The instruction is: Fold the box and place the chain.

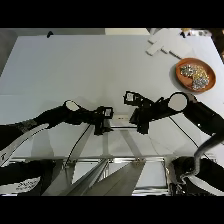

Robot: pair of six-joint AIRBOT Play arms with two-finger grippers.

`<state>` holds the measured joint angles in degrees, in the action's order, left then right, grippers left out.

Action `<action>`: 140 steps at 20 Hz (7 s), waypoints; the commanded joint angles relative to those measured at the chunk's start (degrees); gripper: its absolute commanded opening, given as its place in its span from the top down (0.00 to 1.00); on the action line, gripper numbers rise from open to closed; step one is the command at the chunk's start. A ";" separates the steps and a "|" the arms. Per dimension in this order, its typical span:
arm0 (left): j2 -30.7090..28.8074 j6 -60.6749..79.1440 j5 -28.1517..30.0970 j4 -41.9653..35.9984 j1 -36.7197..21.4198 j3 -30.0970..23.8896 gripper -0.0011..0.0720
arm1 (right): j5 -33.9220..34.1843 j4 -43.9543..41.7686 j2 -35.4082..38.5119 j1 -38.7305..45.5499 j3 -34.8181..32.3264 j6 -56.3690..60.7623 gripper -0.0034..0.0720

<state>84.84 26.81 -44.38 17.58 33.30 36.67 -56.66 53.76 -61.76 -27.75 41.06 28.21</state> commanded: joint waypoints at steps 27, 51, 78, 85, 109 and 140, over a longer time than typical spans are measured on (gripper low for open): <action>-0.02 -0.02 0.00 0.00 0.00 0.00 0.97 | 2.38 2.08 4.81 -0.02 -1.44 0.00 0.64; -0.02 -0.02 0.00 0.00 0.00 0.00 0.97 | -0.44 1.95 4.48 -0.04 -3.08 -0.24 0.69; -0.02 -0.02 -0.02 0.00 0.00 0.00 0.97 | 3.72 2.29 4.59 -0.04 -3.08 -7.13 0.73; -0.02 -0.02 0.00 0.00 0.00 0.00 0.97 | 2.05 -3.63 4.35 -0.04 -3.10 -9.22 0.72; -0.02 -0.02 0.00 0.00 0.00 0.00 0.97 | 5.42 0.24 3.67 -0.04 -3.10 -6.62 0.83; -0.02 -0.02 0.00 0.00 0.00 0.00 0.97 | 8.07 0.20 0.50 -0.04 -4.22 -2.69 0.82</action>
<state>84.84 26.76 -44.36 17.56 33.26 36.67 -48.69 53.82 -60.29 -27.77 36.88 24.51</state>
